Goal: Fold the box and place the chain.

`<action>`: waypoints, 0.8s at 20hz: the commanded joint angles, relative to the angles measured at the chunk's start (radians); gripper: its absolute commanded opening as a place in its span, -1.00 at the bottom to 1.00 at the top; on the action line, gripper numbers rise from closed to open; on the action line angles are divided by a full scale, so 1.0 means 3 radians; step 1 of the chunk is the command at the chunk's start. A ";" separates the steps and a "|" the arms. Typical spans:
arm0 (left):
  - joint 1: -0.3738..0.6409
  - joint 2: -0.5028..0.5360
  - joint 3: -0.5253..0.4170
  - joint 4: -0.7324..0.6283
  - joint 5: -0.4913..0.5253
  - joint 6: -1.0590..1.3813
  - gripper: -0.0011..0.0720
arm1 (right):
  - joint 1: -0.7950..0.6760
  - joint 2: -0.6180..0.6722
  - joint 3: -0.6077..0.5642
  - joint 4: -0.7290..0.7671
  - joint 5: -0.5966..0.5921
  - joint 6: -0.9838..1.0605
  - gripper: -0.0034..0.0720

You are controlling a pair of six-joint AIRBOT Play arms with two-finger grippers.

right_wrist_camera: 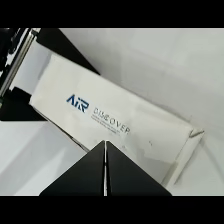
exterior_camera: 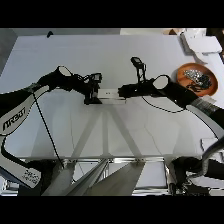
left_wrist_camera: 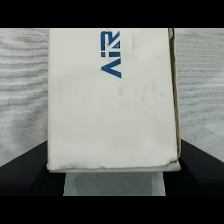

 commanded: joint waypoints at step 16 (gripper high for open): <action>0.0001 0.0001 -0.0001 0.0001 0.0003 0.0000 -0.22 | -0.0420 0.0914 -0.0299 0.0383 0.0376 -0.0422 -0.87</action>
